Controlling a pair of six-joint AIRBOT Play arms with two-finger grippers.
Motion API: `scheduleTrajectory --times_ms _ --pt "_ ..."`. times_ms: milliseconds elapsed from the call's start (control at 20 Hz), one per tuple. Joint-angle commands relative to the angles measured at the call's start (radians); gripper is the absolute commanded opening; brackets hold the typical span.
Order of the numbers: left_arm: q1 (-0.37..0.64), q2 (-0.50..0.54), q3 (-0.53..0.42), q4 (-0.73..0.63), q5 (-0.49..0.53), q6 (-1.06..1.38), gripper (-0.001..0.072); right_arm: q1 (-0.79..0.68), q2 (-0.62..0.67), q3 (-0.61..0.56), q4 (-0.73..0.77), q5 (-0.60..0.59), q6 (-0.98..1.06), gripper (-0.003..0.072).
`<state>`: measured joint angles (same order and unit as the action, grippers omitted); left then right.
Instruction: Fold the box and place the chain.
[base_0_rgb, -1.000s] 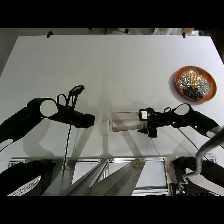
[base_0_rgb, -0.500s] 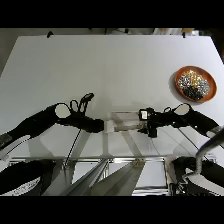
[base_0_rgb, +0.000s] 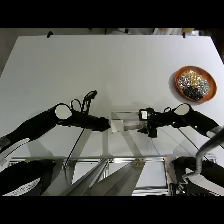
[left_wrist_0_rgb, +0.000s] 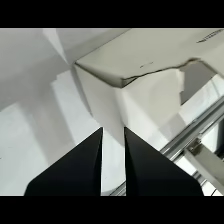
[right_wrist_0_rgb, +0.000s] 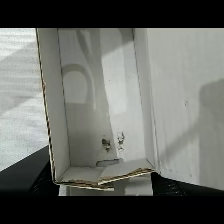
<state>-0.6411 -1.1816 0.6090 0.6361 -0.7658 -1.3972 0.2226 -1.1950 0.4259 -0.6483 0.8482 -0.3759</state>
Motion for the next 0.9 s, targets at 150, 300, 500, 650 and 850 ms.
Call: scheduleTrajectory --times_ms 150,300,500,650,850 --pt "-0.041 0.011 0.004 -0.011 0.074 0.003 0.0154 0.0 0.0 0.0 0.0 0.001 0.0 0.0354" --pt "-0.06 0.009 0.005 -0.011 0.086 0.002 0.0228 0.0 0.0 0.0 0.0 0.001 0.0 0.0354" --pt "-0.092 0.0 0.026 0.036 0.089 -0.049 0.0276 0.0 0.0 0.0 0.0 0.001 0.0 0.0354" --pt "-0.122 -0.027 0.081 0.163 0.082 -0.202 0.0276 0.0 0.0 0.0 0.0 0.001 0.0 0.0354" --pt "-0.159 -0.054 0.129 0.307 0.038 -0.364 0.0276 0.001 0.0 0.0 -0.001 0.0 0.0 0.0354"
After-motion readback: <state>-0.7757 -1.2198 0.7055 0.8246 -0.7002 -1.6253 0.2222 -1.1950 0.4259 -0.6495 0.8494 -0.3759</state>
